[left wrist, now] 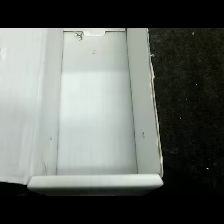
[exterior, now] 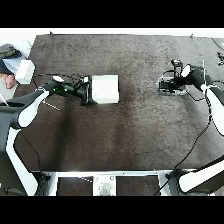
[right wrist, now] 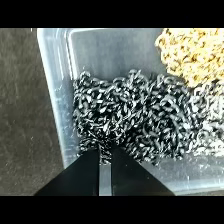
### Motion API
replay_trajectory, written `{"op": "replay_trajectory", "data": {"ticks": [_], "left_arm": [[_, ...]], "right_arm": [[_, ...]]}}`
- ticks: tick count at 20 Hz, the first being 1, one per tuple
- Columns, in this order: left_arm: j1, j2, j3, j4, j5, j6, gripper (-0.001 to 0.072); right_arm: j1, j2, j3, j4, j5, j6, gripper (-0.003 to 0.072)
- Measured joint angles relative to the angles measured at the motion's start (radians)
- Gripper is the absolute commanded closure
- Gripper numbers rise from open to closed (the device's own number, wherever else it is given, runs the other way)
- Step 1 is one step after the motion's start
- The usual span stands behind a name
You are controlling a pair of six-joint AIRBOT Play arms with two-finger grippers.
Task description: Fold the box and place the chain.
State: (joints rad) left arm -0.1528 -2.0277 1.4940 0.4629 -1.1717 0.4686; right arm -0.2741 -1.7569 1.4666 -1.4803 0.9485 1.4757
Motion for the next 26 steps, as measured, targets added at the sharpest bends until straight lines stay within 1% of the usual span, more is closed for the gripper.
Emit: {"op": "replay_trajectory", "data": {"ticks": [3,5,12,16,20,24,26], "left_arm": [[0.000,0.000,0.000,0.000,0.000,-0.002,0.0506],[0.000,0.000,0.000,-0.001,0.000,-0.002,0.0506],[0.000,0.000,0.000,0.000,0.000,-0.001,0.0506],[0.000,0.000,0.000,0.000,0.000,0.000,0.0506],[0.000,0.000,0.000,0.000,0.000,0.000,0.0506],[0.000,0.000,0.000,0.000,0.000,0.000,0.0506],[0.000,0.000,0.000,0.000,0.000,0.000,0.0506]], "right_arm": [[0.000,0.046,0.000,0.000,-0.006,-0.001,0.0714],[0.000,0.105,0.000,0.000,-0.009,-0.006,0.0715],[0.000,0.389,0.000,0.001,-0.053,-0.052,0.0714],[0.017,0.519,0.000,0.003,-0.094,-0.064,0.0715],[0.071,0.585,0.000,0.005,-0.115,-0.079,0.0715],[0.151,0.606,0.000,0.010,-0.117,-0.087,0.0715],[0.196,0.609,0.000,0.011,-0.098,-0.089,0.0715]]}}
